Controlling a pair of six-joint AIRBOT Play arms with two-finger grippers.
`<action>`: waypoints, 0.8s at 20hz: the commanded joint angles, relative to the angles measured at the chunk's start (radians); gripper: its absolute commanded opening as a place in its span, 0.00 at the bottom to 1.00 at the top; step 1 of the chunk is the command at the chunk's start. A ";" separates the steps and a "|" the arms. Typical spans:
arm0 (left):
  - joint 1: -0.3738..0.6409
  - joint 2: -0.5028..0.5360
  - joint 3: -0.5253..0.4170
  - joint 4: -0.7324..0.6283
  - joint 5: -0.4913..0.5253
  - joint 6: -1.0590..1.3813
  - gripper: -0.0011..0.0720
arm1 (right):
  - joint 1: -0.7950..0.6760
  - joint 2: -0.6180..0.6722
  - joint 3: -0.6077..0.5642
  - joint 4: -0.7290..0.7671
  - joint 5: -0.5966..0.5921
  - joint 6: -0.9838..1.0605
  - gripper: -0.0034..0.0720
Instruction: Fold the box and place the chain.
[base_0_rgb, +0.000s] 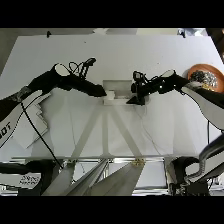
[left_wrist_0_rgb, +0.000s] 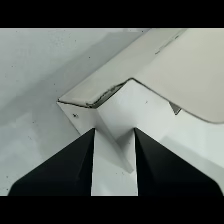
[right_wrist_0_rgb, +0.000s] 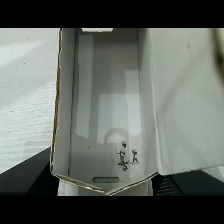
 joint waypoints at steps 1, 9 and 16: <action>-0.022 0.000 0.000 0.045 0.048 0.002 0.41 | 0.000 0.000 0.000 0.001 0.000 0.000 0.76; -0.042 0.000 0.000 0.179 0.109 -0.140 0.40 | 0.000 0.000 0.000 0.001 0.000 0.000 0.76; -0.042 0.000 0.000 0.191 0.109 -0.200 0.39 | 0.000 0.000 0.000 0.000 0.000 0.000 0.76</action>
